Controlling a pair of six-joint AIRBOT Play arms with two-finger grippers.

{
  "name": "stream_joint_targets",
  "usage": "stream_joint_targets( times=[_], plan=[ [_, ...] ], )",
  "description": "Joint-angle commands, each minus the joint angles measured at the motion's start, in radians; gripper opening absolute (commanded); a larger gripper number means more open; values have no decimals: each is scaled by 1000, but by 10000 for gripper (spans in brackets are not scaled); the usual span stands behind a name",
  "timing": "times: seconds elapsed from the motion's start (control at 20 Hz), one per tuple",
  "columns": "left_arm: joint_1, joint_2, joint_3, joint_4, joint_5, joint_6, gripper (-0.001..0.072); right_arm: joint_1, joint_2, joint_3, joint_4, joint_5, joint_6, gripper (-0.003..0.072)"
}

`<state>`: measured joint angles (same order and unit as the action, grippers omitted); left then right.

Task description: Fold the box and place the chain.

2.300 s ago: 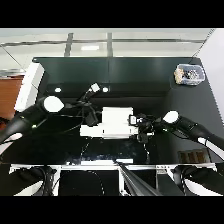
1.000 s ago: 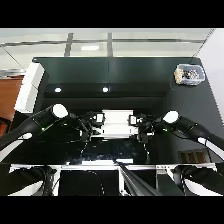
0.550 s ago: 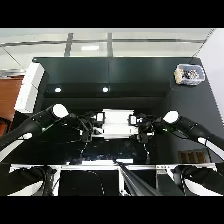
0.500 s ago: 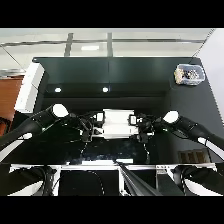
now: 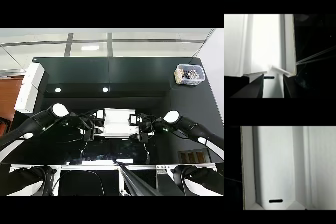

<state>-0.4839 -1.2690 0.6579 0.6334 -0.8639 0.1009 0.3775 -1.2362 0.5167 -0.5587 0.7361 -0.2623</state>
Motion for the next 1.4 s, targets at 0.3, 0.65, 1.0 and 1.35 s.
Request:
stream_joint_targets(
  times=[0.3, 0.65, 1.0, 1.35],
  plan=[
    [-1, -67, 0, -111, 0, 4, 270, 1, -1, 0, 0, 1, 0, 191],
    [-34, -80, -1, -118, 32, 13, 148, 1, -1, 0, 0, 1, 0, 191],
    [-69, -80, -1, -114, 78, 24, 142, 1, -1, 0, 0, 1, 0, 192],
    [-69, -80, 0, -119, 74, 23, 285, 1, -1, 0, 0, 1, 0, 192]
  ],
)
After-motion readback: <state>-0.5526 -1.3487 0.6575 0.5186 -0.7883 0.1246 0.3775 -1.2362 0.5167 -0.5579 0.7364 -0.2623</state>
